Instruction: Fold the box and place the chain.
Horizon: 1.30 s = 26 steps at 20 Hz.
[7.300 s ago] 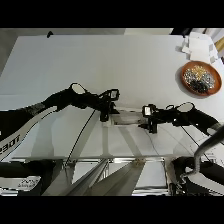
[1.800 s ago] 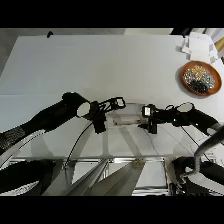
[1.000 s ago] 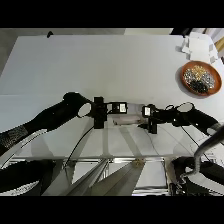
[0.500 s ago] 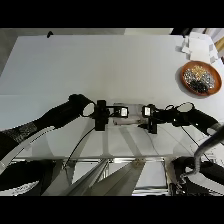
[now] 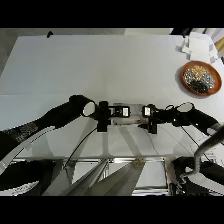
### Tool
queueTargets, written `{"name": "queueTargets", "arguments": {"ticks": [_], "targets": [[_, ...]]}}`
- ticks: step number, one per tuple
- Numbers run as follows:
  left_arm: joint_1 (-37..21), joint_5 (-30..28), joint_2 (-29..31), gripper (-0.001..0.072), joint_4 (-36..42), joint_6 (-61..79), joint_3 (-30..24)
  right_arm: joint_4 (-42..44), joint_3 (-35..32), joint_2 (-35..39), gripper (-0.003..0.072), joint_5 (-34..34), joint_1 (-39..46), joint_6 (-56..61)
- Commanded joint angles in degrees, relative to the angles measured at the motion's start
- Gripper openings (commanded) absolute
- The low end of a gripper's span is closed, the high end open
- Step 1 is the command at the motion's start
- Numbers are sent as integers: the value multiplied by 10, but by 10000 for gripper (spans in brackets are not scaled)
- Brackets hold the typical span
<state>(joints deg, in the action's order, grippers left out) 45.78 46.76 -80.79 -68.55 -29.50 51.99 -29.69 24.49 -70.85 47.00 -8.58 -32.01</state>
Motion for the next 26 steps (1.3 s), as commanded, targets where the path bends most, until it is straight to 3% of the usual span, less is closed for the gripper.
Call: {"name": "queueTargets", "arguments": {"ticks": [1, 9, 22, 23, 25, 26], "targets": [[0, -1, 0, 202, 35, 12, 0, 0, 0, 0, 411, 0, 0, 0], [0, -38, -1, 202, 91, 12, 0, 0, 0, 0, 411, 0, 0, 0], [10, -52, -13, 214, 114, 10, 0, 0, 0, 0, 411, 0, 0, 0], [11, -53, -13, 223, 113, 10, 0, 0, 0, 0, 411, 0, 0, 0], [11, -54, -13, 405, 113, 10, 0, 0, 0, 0, 411, 0, 0, 0], [11, -54, -13, 415, 113, 10, 0, 0, 0, 0, 411, 0, 0, 0]]}}
